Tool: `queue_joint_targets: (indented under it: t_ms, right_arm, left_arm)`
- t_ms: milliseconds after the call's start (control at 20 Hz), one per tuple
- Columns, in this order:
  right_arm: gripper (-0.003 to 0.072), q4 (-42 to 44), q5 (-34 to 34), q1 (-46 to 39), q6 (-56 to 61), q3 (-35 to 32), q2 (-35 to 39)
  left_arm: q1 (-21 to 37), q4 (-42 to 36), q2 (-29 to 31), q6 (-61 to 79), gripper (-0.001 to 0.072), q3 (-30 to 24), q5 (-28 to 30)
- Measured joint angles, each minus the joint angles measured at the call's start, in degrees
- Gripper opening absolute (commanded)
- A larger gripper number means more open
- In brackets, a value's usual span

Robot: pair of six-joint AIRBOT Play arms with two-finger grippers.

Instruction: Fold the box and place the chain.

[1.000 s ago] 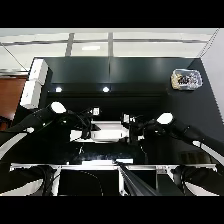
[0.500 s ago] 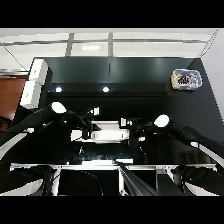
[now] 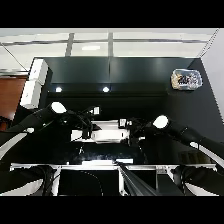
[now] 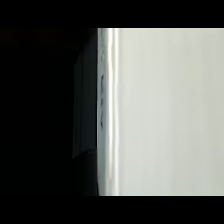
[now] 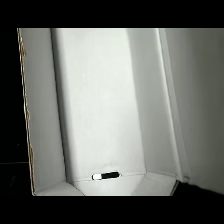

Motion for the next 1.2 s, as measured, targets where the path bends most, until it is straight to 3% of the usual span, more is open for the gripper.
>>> queue_joint_targets:
  t_ms: [1200]
  right_arm:
    - [0.062, -5.01, -0.24, 2.23, 4.09, 1.42, -1.55]
  left_arm:
    - [0.0, -0.09, 0.0, 0.11, 0.0027, 0.0, -0.13]
